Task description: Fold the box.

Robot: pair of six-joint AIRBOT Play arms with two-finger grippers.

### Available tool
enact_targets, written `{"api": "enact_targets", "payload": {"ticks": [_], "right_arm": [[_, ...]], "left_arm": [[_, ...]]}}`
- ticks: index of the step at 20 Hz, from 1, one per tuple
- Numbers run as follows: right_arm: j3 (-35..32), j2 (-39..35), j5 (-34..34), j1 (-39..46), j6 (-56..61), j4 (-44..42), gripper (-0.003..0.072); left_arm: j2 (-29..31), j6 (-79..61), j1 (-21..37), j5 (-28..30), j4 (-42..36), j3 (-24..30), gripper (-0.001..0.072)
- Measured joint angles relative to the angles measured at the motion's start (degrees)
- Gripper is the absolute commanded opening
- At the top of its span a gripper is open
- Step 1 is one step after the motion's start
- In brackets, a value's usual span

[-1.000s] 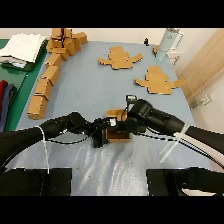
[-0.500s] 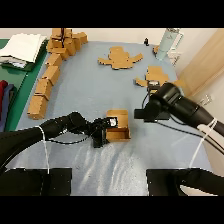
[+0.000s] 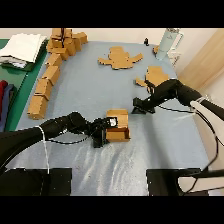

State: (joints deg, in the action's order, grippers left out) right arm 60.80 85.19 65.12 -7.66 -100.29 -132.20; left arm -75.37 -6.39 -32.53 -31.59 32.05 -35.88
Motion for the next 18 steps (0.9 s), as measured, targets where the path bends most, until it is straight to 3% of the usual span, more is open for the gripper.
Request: {"api": "enact_targets", "payload": {"ticks": [4,10,13,18], "right_arm": [[2.01,5.88,8.57,0.7,-15.72,-12.9,0.0002],[2.45,5.31,15.06,-5.57,-29.16,-16.46,0.0003],[1.6,2.34,15.08,-9.33,-31.82,-13.79,0.0003],[-5.55,-5.11,7.61,-13.73,-33.29,-7.34,0.0002]], "left_arm": [[-0.02,0.0,0.0,0.0,-0.02,0.0,0.0479],[0.0,0.0,0.0,0.0,-0.02,0.0,0.0479],[0.0,0.0,0.0,0.02,-0.02,0.0,0.0479],[-0.02,0.0,0.0,0.02,0.0,0.0,0.0479]]}}
